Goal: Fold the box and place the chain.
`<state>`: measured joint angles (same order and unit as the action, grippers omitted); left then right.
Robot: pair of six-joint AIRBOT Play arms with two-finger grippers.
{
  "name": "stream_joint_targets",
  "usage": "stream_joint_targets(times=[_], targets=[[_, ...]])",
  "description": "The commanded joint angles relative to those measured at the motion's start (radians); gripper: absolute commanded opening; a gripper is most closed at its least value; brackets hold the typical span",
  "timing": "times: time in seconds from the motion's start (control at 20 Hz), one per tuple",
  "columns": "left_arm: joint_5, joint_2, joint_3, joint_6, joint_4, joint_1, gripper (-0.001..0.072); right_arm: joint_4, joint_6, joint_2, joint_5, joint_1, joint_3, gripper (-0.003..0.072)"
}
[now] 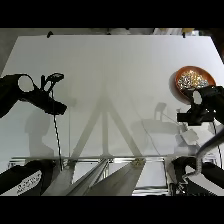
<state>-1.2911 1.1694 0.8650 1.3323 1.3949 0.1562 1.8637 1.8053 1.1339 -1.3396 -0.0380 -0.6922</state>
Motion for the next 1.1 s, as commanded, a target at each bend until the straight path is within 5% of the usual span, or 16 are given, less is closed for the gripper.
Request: stream_joint_targets(times=[0.0, 0.15, 0.3, 0.35, 0.4, 0.45, 0.6, 0.7, 0.9, 0.95, 1.0, 1.05], targets=[[0.0, -0.001, 0.0, 0.0, 0.0, -0.001, 0.0008, 0.153, -0.144, 0.001, 0.14, 0.001, 0.0, 0.002], [0.0, -0.001, 0.0, 0.0, 0.0, -0.001, 0.0008, 0.426, -0.048, 0.001, 0.143, 0.039, 0.0, 0.0018], [0.0, -0.001, 0.0, 0.0, 0.0, -0.001, 0.0008, 0.479, -0.068, 0.001, 0.148, 0.18, 0.0, 0.0019], [0.0, -0.001, 0.0, 0.0, 0.0, -0.001, 0.0008, 0.472, -0.097, 0.001, 0.153, 0.243, 0.0, 0.0131], [0.0, -0.001, 0.0, 0.0, 0.0, -0.001, 0.0008, 0.465, -0.13, 0.001, 0.157, 0.304, 0.0, 0.043], [0.0, -0.001, 0.0, 0.0, 0.0, -0.001, 0.0008, 0.466, -0.156, 0.001, 0.163, 0.355, 0.0, 0.0582], [0.0, -0.001, 0.0, 0.0, 0.0, -0.001, 0.0008, 0.46, -0.201, 0.001, 0.202, 0.476, 0.0, 0.0565], [0.0, -0.001, 0.0, 0.0, 0.0, -0.001, 0.0008, 0.422, -0.279, 0.011, 0.22, 0.515, 0.0, 0.0438], [0.0, -0.001, 0.0, 0.0, 0.0, -0.001, 0.0008, 0.411, -0.291, 0.085, 0.224, 0.526, 0.0, 0.0382], [0.0, -0.001, 0.0, 0.0, 0.0, -0.001, 0.0008, 0.409, -0.287, 0.104, 0.217, 0.526, 0.0, 0.0276], [0.0, -0.001, 0.0, 0.0, 0.0, -0.001, 0.0008, 0.402, -0.29, 0.119, 0.2, 0.526, 0.0, 0.0088], [0.0, -0.001, 0.0, 0.0, 0.0, -0.001, 0.0008, 0.39, -0.298, 0.121, 0.183, 0.516, 0.0, 0.0017]])
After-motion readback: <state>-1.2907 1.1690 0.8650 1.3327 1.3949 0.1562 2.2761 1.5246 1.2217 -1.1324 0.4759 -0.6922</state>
